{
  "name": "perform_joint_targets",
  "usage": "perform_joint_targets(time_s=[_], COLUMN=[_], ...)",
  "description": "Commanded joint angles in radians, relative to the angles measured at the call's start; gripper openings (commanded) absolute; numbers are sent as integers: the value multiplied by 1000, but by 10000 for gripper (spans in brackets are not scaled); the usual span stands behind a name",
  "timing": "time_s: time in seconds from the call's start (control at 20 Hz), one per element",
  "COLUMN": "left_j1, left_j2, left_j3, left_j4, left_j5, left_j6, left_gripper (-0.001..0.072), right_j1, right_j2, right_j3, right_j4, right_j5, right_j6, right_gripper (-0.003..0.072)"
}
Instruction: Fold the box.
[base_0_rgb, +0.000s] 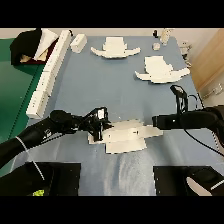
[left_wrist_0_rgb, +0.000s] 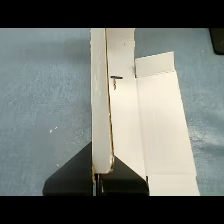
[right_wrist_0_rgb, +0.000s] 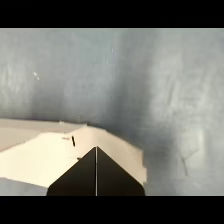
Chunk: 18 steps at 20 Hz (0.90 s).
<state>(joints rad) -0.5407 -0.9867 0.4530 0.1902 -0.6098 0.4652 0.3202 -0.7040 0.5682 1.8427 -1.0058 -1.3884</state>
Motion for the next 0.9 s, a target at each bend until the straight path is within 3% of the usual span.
perform_joint_targets(time_s=[0.0, 0.35, 0.5, 0.85], left_j1=[-3, -2, -2, -2], left_j2=[-38, -73, -82, -84], left_j3=[21, 60, 73, 86], left_j4=[-3, 13, 142, 170], left_j5=[6, -26, -34, -60], left_j6=[6, -35, -119, -142], left_gripper=[14, 14, 14, 14], right_j1=[6, 6, 6, 5], right_j2=[0, -51, -78, -26], right_j3=[-75, -134, -133, -129], right_j4=[32, 14, 13, 13], right_j5=[-11, 44, 66, 69], right_j6=[11, 11, 9, 7], right_gripper=[1, 1, 1, 0])
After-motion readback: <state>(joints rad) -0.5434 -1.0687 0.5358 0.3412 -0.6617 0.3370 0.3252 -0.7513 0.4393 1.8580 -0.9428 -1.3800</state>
